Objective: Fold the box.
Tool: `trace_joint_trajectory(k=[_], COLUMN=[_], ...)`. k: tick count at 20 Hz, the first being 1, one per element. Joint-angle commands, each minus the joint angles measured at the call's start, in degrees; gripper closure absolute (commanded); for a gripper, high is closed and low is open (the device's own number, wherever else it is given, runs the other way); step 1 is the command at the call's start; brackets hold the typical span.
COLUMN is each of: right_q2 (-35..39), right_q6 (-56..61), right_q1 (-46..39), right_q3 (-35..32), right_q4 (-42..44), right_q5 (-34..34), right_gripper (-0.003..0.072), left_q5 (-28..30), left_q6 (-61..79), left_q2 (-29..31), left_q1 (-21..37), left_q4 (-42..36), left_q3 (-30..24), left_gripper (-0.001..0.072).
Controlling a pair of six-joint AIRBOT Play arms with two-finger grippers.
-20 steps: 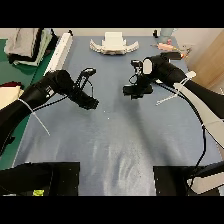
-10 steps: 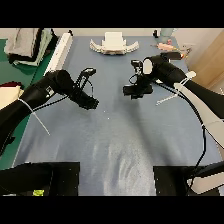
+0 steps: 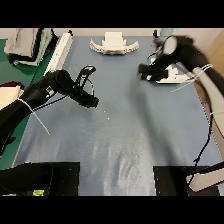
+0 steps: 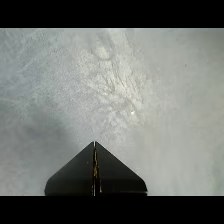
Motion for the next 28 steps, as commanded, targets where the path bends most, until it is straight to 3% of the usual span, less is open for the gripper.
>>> trace_joint_trajectory(k=[1, 6, 9, 15, 22, 24, 26, 27, 28], right_q2=[-1.16, -12.02, -21.07, -29.62, -31.89, -31.95, -32.0, -32.0, -32.0], right_q6=[-2.27, -16.02, -23.58, -32.72, -37.29, -37.31, -38.75, -39.3, -39.26], right_q1=[-16.33, -38.36, -44.54, -45.72, -45.72, -45.7, -45.7, -45.7, -45.7], right_q3=[10.08, 17.94, 21.27, 21.53, 21.53, 21.53, 21.53, 21.53, 21.53], right_q4=[2.05, 10.8, 21.14, 27.45, 37.11, 37.64, 39.71, 40.3, 40.46], right_q5=[3.72, -0.72, -5.01, -14.97, -14.95, -14.43, -12.61, -11.41, -9.92], right_gripper=[0.0267, 0.0267, 0.0267, 0.0268, 0.0272, 0.035, 0.0359, 0.0417, 0.0426], left_q5=[2.4, 4.35, 6.14, 7.61, 7.58, 7.61, 7.56, 7.52, 7.52], left_q6=[0.0, -0.02, 0.0, -0.02, -0.04, -0.04, -0.04, -0.04, -0.04], left_q2=[-0.02, -0.02, -0.02, -0.02, -0.02, -0.02, -0.02, -0.02, -0.02], left_q1=[-0.02, 0.0, -0.02, -0.02, -0.02, -0.02, -0.02, -0.02, -0.02], left_q4=[-0.39, -0.72, -0.79, -0.81, -1.68, -1.66, -1.68, -1.68, -1.66], left_q3=[-0.02, -0.02, -0.02, -0.02, -0.02, -0.02, -0.02, -0.02, -0.02], left_gripper=[0.0695, 0.0694, 0.0694, 0.0694, 0.0694, 0.0694, 0.0694, 0.0694, 0.0695])
